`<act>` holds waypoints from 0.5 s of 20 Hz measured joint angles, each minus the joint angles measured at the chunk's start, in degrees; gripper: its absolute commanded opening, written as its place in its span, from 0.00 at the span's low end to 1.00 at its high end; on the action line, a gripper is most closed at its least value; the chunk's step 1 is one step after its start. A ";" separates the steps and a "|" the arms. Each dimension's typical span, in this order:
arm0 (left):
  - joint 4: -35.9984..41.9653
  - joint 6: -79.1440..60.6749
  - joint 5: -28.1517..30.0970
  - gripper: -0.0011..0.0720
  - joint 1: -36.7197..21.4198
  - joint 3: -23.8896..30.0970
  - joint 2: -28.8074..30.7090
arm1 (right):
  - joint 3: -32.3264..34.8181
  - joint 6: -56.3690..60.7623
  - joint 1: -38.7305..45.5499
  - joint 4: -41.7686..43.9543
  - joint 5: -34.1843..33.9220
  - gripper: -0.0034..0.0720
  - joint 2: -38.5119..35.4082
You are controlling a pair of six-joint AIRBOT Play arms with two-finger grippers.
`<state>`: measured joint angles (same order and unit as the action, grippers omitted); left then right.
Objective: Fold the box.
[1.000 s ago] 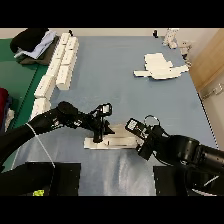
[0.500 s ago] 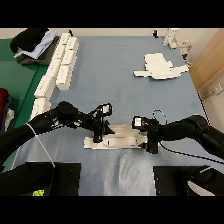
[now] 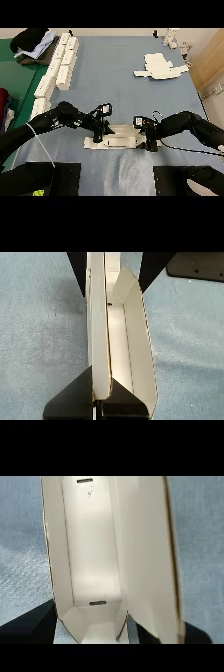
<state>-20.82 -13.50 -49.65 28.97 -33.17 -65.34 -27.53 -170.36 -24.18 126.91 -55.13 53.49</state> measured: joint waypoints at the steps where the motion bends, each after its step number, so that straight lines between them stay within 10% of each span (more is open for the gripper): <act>1: 0.00 0.00 0.00 0.04 0.00 0.00 0.00 | 0.00 -0.28 0.07 -0.59 -0.20 0.98 0.02; 10: 0.00 0.00 0.00 0.04 0.00 0.00 0.00 | 0.15 -0.79 0.20 0.98 0.42 0.98 1.07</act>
